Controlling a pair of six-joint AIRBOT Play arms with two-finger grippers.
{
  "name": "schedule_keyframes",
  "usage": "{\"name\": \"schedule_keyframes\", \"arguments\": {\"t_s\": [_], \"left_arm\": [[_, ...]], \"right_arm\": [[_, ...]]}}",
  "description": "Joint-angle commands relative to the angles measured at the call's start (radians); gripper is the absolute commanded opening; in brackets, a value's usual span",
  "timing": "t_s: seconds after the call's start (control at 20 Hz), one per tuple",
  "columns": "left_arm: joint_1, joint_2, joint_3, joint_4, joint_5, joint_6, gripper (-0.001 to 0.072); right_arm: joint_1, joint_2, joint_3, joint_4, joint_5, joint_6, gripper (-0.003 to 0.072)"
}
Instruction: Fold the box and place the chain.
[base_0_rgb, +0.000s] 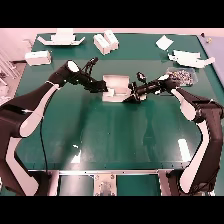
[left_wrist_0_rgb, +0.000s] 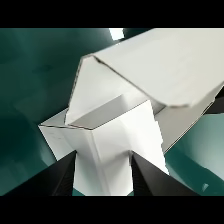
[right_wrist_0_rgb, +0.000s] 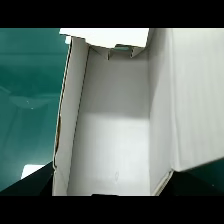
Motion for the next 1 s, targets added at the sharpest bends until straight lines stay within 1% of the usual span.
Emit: {"name": "schedule_keyframes", "arguments": {"t_s": [0.0, 0.2, 0.35, 0.55, 0.65, 0.75, 0.85, 0.95], "left_arm": [[0.000, -0.001, 0.000, 0.004, -0.014, 0.027, 0.0388], [0.025, -0.001, -0.001, 0.005, -0.007, 0.053, 0.0388], [0.057, -0.001, -0.001, -0.024, -0.018, 0.064, 0.0389], [0.060, -0.001, -0.011, -0.020, -0.029, 0.104, 0.0390], [0.072, -0.001, -0.030, -0.044, -0.044, 0.105, 0.0390], [0.074, -0.001, -0.040, -0.091, -0.043, 0.123, 0.0390], [0.064, -0.001, -0.040, -0.097, -0.029, 0.123, 0.0391], [0.052, -0.001, -0.040, -0.098, -0.029, 0.111, 0.0488]], "right_arm": [[0.001, -0.001, 0.000, 0.001, 0.000, -0.001, 0.0474], [0.001, -0.001, 0.000, 0.001, 0.001, -0.001, 0.0474], [0.001, -0.001, 0.000, 0.001, 0.000, -0.001, 0.0475], [0.001, -0.001, 0.000, 0.001, 0.000, -0.001, 0.0475], [0.001, -0.001, 0.000, 0.001, 0.001, -0.001, 0.0474], [0.001, -0.001, 0.000, 0.001, 0.000, -0.001, 0.0474], [0.001, -0.001, 0.000, 0.001, 0.000, -0.001, 0.0474], [0.001, -0.001, 0.000, 0.001, 0.001, -0.001, 0.0475]]}}
